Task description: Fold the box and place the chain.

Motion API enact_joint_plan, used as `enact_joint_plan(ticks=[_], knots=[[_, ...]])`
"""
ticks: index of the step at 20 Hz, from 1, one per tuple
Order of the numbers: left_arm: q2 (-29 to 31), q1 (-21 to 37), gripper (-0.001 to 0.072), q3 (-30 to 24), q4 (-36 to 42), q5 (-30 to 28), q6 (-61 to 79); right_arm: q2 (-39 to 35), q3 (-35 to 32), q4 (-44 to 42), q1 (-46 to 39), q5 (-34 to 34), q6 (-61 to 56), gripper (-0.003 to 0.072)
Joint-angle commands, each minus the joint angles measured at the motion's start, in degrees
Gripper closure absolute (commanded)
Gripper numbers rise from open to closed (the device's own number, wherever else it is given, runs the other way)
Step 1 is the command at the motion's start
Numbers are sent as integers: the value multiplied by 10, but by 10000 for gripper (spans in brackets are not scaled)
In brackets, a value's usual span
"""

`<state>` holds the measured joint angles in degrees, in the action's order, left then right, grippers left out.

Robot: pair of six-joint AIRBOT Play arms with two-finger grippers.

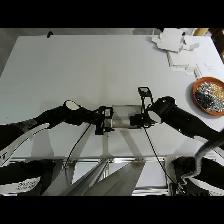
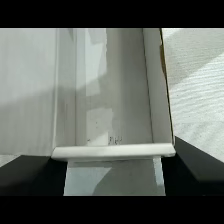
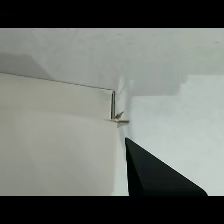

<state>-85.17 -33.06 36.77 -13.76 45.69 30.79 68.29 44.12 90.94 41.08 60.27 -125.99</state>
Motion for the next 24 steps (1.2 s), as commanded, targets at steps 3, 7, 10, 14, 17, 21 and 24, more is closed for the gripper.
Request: enact_joint_plan(ticks=[3, 7, 10, 14, 17, 21, 24], knots=[[0, 0, 431, 0, 0, 0, 0, 3, 0, 7, 0, -26, 21, 365], [0, 0, 431, 0, 0, 0, 0, 7, 0, 6, 0, -35, 20, 365], [0, 0, 431, 0, 0, 0, 0, 30, 0, -8, 0, -25, 20, 365], [0, 0, 431, 0, 0, 0, 0, 45, 0, -8, 0, -16, 20, 365], [0, 0, 431, 0, 0, 0, 0, 57, -2, -10, 0, -13, 20, 371], [0, 0, 431, 0, 0, 0, 0, 56, -2, -9, 0, -14, 20, 606], [0, 0, 431, 0, 0, 0, 0, 56, -2, -9, 0, -13, 20, 666]])
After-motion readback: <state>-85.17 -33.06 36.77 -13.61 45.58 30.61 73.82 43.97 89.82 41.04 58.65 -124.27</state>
